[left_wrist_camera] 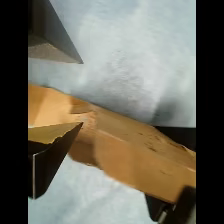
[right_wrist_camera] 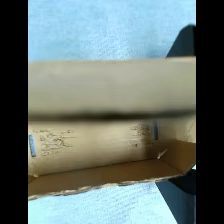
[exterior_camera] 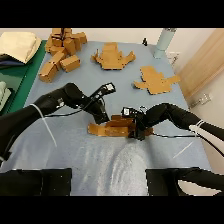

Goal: Fold the box.

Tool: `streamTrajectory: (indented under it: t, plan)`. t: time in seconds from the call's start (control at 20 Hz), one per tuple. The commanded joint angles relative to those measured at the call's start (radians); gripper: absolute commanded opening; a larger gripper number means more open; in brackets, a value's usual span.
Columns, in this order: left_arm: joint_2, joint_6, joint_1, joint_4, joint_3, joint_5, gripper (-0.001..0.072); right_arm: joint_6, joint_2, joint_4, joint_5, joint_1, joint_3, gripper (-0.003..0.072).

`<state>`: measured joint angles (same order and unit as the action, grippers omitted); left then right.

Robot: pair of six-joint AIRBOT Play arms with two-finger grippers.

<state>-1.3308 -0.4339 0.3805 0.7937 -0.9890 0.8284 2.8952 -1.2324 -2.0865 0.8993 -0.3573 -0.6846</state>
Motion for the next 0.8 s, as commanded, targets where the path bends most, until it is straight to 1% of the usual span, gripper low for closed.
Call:
streamTrajectory:
  t: [0.0, 0.1, 0.2, 0.45, 0.6, 0.65, 0.7, 0.75]
  plan:
    - [0.085, -0.275, -0.027, 0.222, -0.001, 0.161, 0.0557, 0.000, -0.001, -0.004, 0.000, 0.000, 0.000, 0.0598]
    - [0.101, -0.317, -0.026, 0.232, -0.001, 0.236, 0.0558, 0.002, -0.001, -0.017, -0.001, 0.000, 0.000, 0.0598]
    - [0.101, -0.348, -0.026, 0.232, -0.001, 0.278, 0.0557, 0.054, -0.001, -0.024, 0.000, 0.000, 0.000, 0.0598]
    - [0.100, -0.380, -0.027, 0.232, -0.001, 0.281, 0.0557, 0.106, -0.001, -0.042, 0.003, -0.004, 0.000, 0.0598]
    - [0.100, -0.399, -0.027, 0.232, -0.001, 0.281, 0.0556, 0.108, -0.001, -0.042, 0.000, -0.034, 0.000, 0.0598]
    - [0.100, -0.406, -0.026, 0.232, -0.001, 0.282, 0.0546, 0.108, -0.001, -0.041, 0.000, -0.038, 0.000, 0.0598]
    - [0.100, -0.414, -0.027, 0.233, -0.001, 0.282, 0.0470, 0.108, -0.002, -0.038, 0.000, -0.037, 0.000, 0.0598]
    - [0.101, -0.432, -0.027, 0.241, -0.001, 0.295, 0.0063, 0.108, -0.002, -0.028, 0.000, -0.037, 0.000, 0.0598]
